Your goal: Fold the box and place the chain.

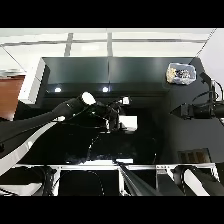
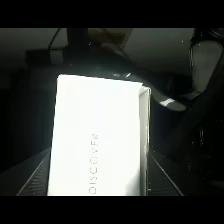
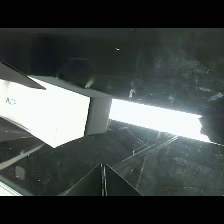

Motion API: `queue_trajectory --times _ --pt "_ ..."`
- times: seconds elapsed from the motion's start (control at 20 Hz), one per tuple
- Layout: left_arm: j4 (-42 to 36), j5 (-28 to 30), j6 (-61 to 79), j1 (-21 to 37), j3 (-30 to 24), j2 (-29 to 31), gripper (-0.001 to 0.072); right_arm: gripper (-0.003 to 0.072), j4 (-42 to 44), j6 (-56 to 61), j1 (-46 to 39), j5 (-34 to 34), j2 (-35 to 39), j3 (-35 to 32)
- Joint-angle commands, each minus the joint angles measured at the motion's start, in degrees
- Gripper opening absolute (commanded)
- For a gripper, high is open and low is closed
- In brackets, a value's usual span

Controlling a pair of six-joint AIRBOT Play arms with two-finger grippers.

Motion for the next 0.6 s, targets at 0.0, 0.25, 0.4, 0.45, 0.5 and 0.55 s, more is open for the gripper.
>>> queue_trajectory --times 0.0,0.25,0.4,0.45,0.5,0.55 --pt "2.3 1.3 -0.3 -1.0 0.0 -0.1 0.0703 0.0011 0.0 0.0 0.0 0.0 0.0 0.0" --pt "2.5 9.0 -0.3 -5.0 0.0 -0.2 0.0703 0.001 0.0 0.0 0.0 0.0 0.0 0.0" --pt "4.0 10.5 -0.4 -6.4 0.0 -0.2 0.0703 0.001 0.0 0.0 0.0 -0.2 0.0 0.0" --pt "3.9 10.8 -0.7 -6.4 0.0 -0.2 0.0703 0.001 0.0 0.0 0.0 -0.2 0.0 0.0" --pt "3.9 11.1 -1.4 -6.4 0.1 -0.2 0.0704 0.001 0.0 0.0 0.0 -0.3 0.0 0.0" --pt "3.9 11.2 -1.6 -6.4 0.1 -0.2 0.0703 0.001 0.0 0.0 0.0 -0.3 0.0 0.0"
